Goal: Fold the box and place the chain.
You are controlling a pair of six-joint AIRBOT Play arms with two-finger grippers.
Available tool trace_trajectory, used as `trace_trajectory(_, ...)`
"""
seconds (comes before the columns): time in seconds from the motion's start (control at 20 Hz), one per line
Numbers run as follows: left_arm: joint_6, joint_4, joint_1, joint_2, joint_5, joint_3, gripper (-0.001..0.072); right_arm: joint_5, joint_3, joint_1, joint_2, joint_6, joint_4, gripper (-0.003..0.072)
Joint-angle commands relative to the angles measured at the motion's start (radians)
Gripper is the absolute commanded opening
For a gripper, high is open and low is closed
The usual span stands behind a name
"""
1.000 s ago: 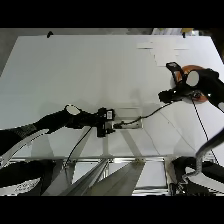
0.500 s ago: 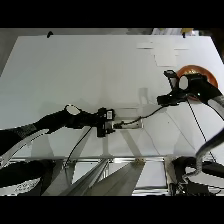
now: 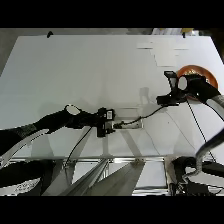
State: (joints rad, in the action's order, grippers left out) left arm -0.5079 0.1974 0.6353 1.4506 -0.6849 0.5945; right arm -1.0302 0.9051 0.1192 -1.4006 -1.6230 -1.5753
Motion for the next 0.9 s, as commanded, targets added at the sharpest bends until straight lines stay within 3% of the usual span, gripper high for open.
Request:
trace_trajectory(0.0, 0.000, 0.000, 0.000, -0.001, 0.000, 0.000, 0.0097, -0.002, 0.000, -0.001, -0.011, -0.003, 0.000, 0.0237)
trace_trajectory(0.15, 0.000, 0.000, 0.000, -0.001, 0.000, 0.000, 0.0097, -0.007, 0.000, -0.001, -0.028, -0.003, 0.000, 0.0231)
trace_trajectory(0.3, 0.000, 0.000, 0.000, -0.001, 0.000, 0.000, 0.0097, -0.019, 0.000, -0.001, -0.028, 0.000, 0.000, 0.0147)
trace_trajectory(0.4, 0.000, 0.000, 0.000, -0.001, 0.000, 0.000, 0.0097, -0.042, 0.000, -0.001, -0.027, 0.010, 0.000, 0.0015)
trace_trajectory(0.6, 0.000, 0.000, 0.000, -0.001, 0.000, 0.000, 0.0097, -0.094, 0.000, -0.001, 0.021, 0.045, 0.000, 0.0016)
trace_trajectory(0.85, 0.000, 0.000, 0.000, -0.001, 0.000, 0.000, 0.0097, -0.126, -0.002, 0.026, 0.235, 0.069, 0.016, 0.0016)
